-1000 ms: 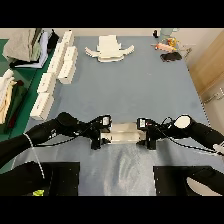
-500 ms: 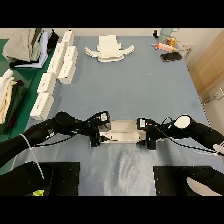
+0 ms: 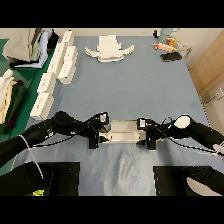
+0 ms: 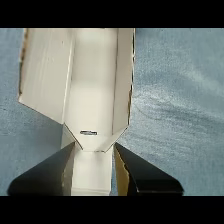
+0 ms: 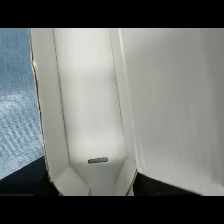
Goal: Fold the box.
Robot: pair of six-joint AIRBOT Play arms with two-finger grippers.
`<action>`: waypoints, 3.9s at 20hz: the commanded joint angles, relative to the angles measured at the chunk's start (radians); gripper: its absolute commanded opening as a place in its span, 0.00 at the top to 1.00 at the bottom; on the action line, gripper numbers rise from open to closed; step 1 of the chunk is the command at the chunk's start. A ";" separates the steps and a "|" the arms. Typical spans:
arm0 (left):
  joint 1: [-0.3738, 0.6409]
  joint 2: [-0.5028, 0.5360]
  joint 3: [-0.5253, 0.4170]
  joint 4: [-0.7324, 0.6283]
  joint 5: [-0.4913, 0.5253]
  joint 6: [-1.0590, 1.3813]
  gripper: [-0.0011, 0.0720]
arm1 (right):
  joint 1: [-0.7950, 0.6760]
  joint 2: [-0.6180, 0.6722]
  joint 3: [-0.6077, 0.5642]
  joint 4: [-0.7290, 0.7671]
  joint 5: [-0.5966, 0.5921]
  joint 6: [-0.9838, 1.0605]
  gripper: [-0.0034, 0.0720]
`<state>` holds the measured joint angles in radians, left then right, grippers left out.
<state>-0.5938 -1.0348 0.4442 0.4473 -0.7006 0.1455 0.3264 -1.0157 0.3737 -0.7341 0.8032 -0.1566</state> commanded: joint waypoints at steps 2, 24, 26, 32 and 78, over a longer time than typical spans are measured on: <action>0.001 0.000 0.000 0.000 0.021 0.002 0.51 | 0.000 0.001 0.000 0.001 0.000 0.002 0.28; -0.074 -0.070 0.003 -0.208 0.094 0.154 0.03 | 0.000 0.001 0.000 0.001 0.000 0.002 0.28; -0.074 -0.081 0.003 -0.208 0.094 0.154 0.03 | 0.000 0.001 0.000 0.001 0.000 0.002 0.28; -0.074 -0.091 0.003 -0.205 0.095 0.141 0.04 | 0.000 0.001 0.000 0.001 0.000 0.002 0.28; -0.086 0.136 0.070 0.438 -0.019 -1.724 0.88 | 0.000 0.001 0.000 0.001 0.000 0.002 0.28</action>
<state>-0.6785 -0.9054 0.5083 0.9001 -0.7185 -1.5814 0.3264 -1.0157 0.3737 -0.7334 0.8028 -0.1551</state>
